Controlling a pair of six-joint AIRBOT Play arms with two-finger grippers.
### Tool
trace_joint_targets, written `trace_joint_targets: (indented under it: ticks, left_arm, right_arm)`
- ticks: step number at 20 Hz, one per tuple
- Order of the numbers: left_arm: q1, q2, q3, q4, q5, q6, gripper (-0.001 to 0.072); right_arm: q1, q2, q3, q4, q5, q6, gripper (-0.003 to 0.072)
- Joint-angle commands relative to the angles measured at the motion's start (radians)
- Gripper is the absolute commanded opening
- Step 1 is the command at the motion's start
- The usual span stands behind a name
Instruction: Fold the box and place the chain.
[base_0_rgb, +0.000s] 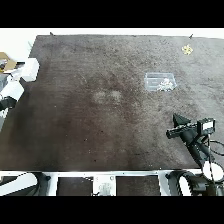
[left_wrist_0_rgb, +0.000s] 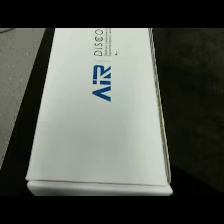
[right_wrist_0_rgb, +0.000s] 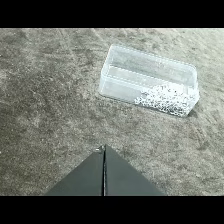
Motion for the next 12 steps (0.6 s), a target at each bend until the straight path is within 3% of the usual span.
trace_joint_targets:
  ticks: [1, 3, 6, 12]
  left_arm:
    - [0.004, -0.094, 0.035, 0.006, -0.051, 0.068, 0.0002]
    - [0.003, -0.134, 0.071, 0.009, -0.09, 0.107, 0.0002]
    - [0.003, -0.139, 0.071, 0.009, -0.041, 0.093, 0.0003]
    - [0.003, -0.139, 0.071, 0.015, -0.085, 0.095, 0.0009]
  right_arm:
    - [0.0, 0.0, -0.001, 0.0, 0.0, 0.0, 0.0002]
    - [0.0, 0.0, -0.001, 0.0, 0.0, 0.0, 0.0002]
    - [0.0, 0.0, -0.001, 0.0, 0.0, 0.001, 0.0002]
    - [0.0, 0.0, -0.001, 0.001, 0.0, 0.023, 0.0002]
